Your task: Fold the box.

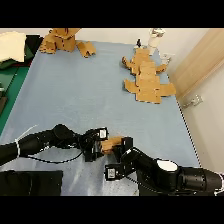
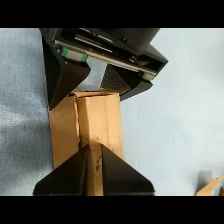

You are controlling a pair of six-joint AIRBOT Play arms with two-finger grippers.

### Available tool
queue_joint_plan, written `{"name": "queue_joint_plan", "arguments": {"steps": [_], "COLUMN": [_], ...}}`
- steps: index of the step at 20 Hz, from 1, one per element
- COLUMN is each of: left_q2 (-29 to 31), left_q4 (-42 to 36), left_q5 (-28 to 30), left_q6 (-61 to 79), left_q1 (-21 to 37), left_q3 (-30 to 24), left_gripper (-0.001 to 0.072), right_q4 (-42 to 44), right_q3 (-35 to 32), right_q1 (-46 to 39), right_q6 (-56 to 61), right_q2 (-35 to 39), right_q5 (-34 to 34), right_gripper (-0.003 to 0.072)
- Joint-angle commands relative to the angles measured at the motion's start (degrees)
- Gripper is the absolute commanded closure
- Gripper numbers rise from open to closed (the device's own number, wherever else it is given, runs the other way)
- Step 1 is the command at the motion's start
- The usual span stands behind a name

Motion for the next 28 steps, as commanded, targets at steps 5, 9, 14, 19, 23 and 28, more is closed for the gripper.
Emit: {"name": "queue_joint_plan", "arguments": {"steps": [5, 9, 14, 19, 23, 28], "left_q2": [0.0, 0.0, 0.0, 0.0, 0.0, 0.0], "left_q4": [0.02, 0.02, 0.02, 0.02, 0.02, 0.02], "left_q5": [0.07, 0.04, 0.04, 0.07, 0.07, 0.07], "left_q6": [0.0, 0.0, 0.02, 0.02, 0.0, 0.0], "left_q1": [0.04, 0.04, 0.04, 0.04, 0.04, 0.04], "left_q3": [-0.02, -0.02, -0.02, -0.02, -0.02, -0.02], "left_gripper": [0.0103, 0.0103, 0.0103, 0.0103, 0.0103, 0.0103], "right_q4": [7.48, 13.53, 14.99, 32.35, 38.88, 39.78], "right_q3": [0.9, 2.84, 6.03, 1.84, -3.43, -4.48], "right_q1": [0.04, 0.04, -1.25, -7.65, -11.98, -13.66], "right_q6": [4.66, 5.18, 40.68, 63.95, 64.08, 64.08], "right_q2": [2.19, 7.67, 10.08, 10.01, 9.18, 3.02], "right_q5": [-2.86, -6.69, -20.28, -8.76, 17.38, 24.57], "right_gripper": [0.0564, 0.0438, 0.0683, 0.0684, 0.0684, 0.0684]}}
